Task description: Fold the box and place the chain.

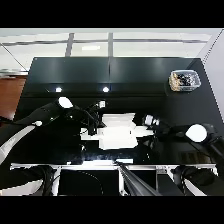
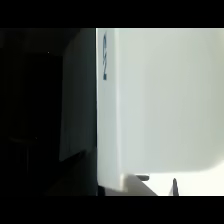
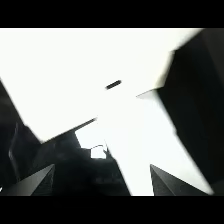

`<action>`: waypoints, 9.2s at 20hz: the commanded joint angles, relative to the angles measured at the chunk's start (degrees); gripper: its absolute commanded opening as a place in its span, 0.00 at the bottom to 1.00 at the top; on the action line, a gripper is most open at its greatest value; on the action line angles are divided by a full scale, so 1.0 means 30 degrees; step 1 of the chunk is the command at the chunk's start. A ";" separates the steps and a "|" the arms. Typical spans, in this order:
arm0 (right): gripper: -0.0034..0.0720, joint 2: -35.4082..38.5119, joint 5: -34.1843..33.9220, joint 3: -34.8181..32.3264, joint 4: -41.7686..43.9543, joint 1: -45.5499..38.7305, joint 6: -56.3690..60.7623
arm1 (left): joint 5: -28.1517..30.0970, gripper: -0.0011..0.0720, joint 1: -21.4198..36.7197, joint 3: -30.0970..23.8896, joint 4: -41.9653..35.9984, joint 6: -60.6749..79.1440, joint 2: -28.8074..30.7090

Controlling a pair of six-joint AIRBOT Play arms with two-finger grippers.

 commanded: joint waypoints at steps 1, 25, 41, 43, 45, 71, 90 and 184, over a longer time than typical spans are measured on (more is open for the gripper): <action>0.98 -0.0393 -0.0969 -0.0780 -0.0437 0.1829 -0.0991 | 0.0000 0.05 -0.0015 -0.0015 0.0743 0.0022 -0.0073; 0.98 -0.2164 -0.3286 -0.0787 0.1960 0.5391 -0.3169 | 0.0495 0.05 -0.0896 -0.0007 0.1770 0.1144 -0.0379; 0.98 -0.2499 -0.5457 0.0925 -0.0561 0.6666 -0.0393 | 0.0430 0.05 -0.0903 -0.0007 0.1763 0.1020 -0.0423; 0.98 -0.2098 -0.4634 0.1239 -0.0648 0.5880 -0.0248 | 0.0437 0.05 -0.0903 -0.0007 0.1763 0.1020 -0.0423; 0.98 -0.1800 -0.4554 0.1275 -0.0466 0.4962 -0.0131 | 0.0437 0.05 -0.0903 -0.0007 0.1763 0.1020 -0.0423; 0.98 -0.4991 -0.3679 0.1253 0.7278 0.1851 -0.7512 | 0.0481 0.05 -0.0903 -0.0007 0.1770 0.1020 -0.0423; 0.97 -0.7045 -0.4488 0.0277 0.8480 0.1851 -1.2437 | 0.0488 0.05 -0.0903 -0.0007 0.1763 0.1020 -0.0423; 0.80 -0.7664 -0.5428 0.0284 0.8415 0.1851 -1.1992 | 0.3053 0.47 -0.1523 -0.5770 -0.0364 -0.0495 0.6098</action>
